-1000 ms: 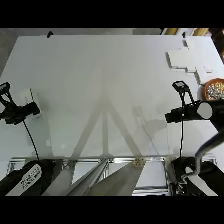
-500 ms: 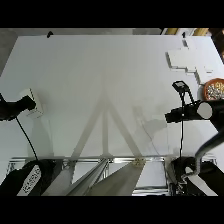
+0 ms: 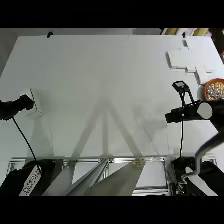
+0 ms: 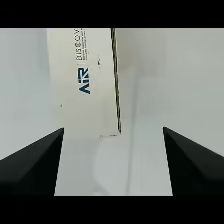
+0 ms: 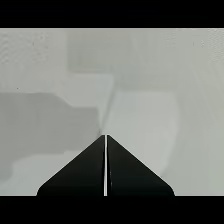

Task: Fold the box and place the chain.

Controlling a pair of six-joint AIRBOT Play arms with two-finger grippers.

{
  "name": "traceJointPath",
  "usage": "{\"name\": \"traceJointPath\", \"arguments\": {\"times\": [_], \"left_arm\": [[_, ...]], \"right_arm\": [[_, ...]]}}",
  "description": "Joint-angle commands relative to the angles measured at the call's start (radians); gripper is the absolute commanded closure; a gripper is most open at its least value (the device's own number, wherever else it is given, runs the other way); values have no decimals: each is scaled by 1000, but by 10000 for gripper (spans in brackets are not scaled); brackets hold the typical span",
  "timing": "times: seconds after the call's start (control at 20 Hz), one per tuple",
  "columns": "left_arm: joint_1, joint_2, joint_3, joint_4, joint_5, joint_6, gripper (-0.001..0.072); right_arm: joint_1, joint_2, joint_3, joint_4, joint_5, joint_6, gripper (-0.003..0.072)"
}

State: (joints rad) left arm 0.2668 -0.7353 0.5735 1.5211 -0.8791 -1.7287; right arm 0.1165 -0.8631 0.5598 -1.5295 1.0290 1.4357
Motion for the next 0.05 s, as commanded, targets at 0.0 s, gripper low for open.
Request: {"name": "traceJointPath", "arguments": {"times": [0.0], "left_arm": [[0,1,0,10,3,0,13]], "right_arm": [[0,1,-1,0,0,0,665]]}}
